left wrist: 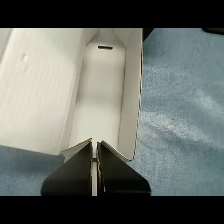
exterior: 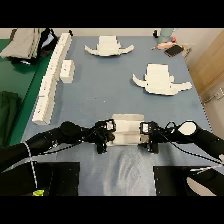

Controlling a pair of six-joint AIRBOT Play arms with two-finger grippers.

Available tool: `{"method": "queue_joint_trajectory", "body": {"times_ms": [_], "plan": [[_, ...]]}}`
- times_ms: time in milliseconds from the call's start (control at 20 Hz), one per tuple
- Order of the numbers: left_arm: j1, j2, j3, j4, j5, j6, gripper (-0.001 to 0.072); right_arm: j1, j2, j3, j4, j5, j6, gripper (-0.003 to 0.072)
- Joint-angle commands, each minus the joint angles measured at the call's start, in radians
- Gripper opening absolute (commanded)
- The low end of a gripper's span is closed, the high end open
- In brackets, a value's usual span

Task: Fold the box.

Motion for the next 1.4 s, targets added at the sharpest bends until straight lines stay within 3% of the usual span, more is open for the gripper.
{"method": "queue_joint_trajectory", "body": {"times_ms": [0, 50, 100, 150, 200, 500, 550, 600, 650, 700, 800, 950, 1150, 1350], "plan": [[-0.005, -0.017, 0.003, -0.056, 0.005, 0.017, 0.006, 0.0, 0.0, 0.0, 0.0, 0.003, -0.001, 0.0464], [-0.004, -0.016, 0.005, -0.063, 0.005, 0.017, 0.0068, 0.0, 0.0, 0.0, 0.0, 0.003, -0.001, 0.0464], [-0.005, -0.017, 0.007, -0.064, 0.002, 0.017, 0.0278, 0.0, 0.0, 0.0, 0.0, 0.003, -0.001, 0.0464], [-0.004, -0.017, 0.007, -0.067, -0.003, 0.017, 0.0572, 0.0, 0.0, 0.0, 0.0, 0.003, -0.001, 0.0464], [-0.004, -0.017, 0.007, -0.066, -0.003, 0.017, 0.0626, 0.0, 0.0, 0.0, 0.0, 0.003, -0.001, 0.0464], [-0.004, -0.017, 0.007, -0.066, -0.003, 0.017, 0.0626, 0.0, 0.0, 0.0, 0.0, 0.003, -0.001, 0.0464], [-0.004, -0.016, 0.007, -0.065, -0.001, 0.016, 0.0624, 0.0, 0.0, 0.0, 0.0, 0.003, -0.001, 0.0464], [-0.004, -0.015, 0.007, -0.061, 0.0, 0.005, 0.0534, 0.0, 0.0, 0.0, 0.0, 0.003, -0.001, 0.0464], [-0.003, -0.011, 0.007, -0.042, 0.002, -0.026, 0.0159, 0.0, 0.0, 0.0, 0.0, 0.003, -0.001, 0.0464], [-0.003, 0.002, 0.007, 0.011, 0.008, -0.055, 0.0016, 0.0, 0.0, 0.0, 0.0, 0.003, -0.001, 0.0464], [-0.002, 0.044, 0.007, 0.133, 0.016, -0.209, 0.0017, 0.0, 0.0, 0.0, 0.0, 0.003, -0.001, 0.0464], [-0.002, 0.149, 0.007, 0.422, -0.017, -0.584, 0.0017, 0.0, 0.0, 0.0, 0.0, 0.002, -0.001, 0.0464], [-0.002, 0.342, 0.015, 0.794, -0.206, -1.083, 0.0016, 0.0, 0.0, 0.0, 0.0, 0.003, -0.001, 0.0464], [0.019, 0.577, 0.03, 1.115, -0.251, -1.662, 0.0017, 0.0, 0.0, 0.0, 0.0, 0.003, -0.001, 0.0464]]}}
